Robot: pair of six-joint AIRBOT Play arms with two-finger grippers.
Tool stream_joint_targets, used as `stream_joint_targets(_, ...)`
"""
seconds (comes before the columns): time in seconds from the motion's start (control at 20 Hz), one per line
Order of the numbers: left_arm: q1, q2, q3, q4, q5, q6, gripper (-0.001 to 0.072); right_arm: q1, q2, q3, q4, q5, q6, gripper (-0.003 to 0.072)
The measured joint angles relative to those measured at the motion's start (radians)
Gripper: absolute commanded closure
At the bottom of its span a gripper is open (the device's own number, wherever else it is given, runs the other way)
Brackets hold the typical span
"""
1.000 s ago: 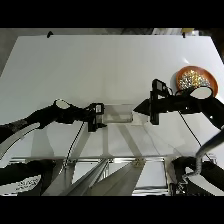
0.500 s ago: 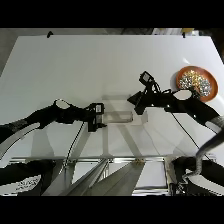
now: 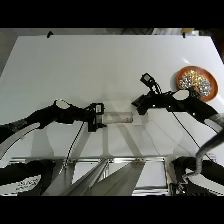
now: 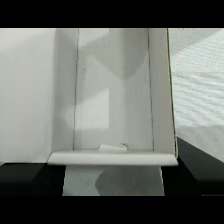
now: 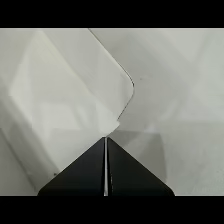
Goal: Fold the box and place the chain.
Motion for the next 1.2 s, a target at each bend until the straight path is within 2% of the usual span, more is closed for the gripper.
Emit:
stream_joint_targets(0.15, 0.0, 0.0, 0.0, 0.0, 0.0, 0.0, 0.0398, -0.028, 0.085, 0.0, -0.048, 0.063, 0.012, 0.067)
stream_joint_targets(0.4, 0.0, 0.0, 0.0, 0.0, 0.0, 0.0, 0.0398, -0.047, 0.144, -0.005, -0.305, 0.155, -0.093, 0.0664)
stream_joint_targets(0.5, 0.0, 0.0, 0.0, 0.0, 0.0, 0.0, 0.0398, -0.048, 0.142, -0.021, -0.336, 0.178, -0.198, 0.0467)
stream_joint_targets(0.8, 0.0, 0.0, 0.0, 0.0, 0.0, 0.0, 0.0398, -0.028, 0.135, -0.086, -0.222, 0.201, -0.567, 0.0469)
stream_joint_targets(1.05, 0.0, 0.0, 0.0, 0.0, 0.0, 0.0, 0.0398, 0.007, 0.127, -0.099, -0.186, 0.175, -0.661, 0.0476)
stream_joint_targets(1.1, 0.0, 0.0, 0.0, 0.0, 0.0, 0.0, 0.0398, 0.011, 0.122, -0.1, -0.182, 0.172, -0.671, 0.053)
stream_joint_targets(1.2, 0.0, 0.0, 0.0, 0.0, 0.0, 0.0, 0.0398, 0.015, 0.109, -0.101, -0.17, 0.167, -0.68, 0.0533)
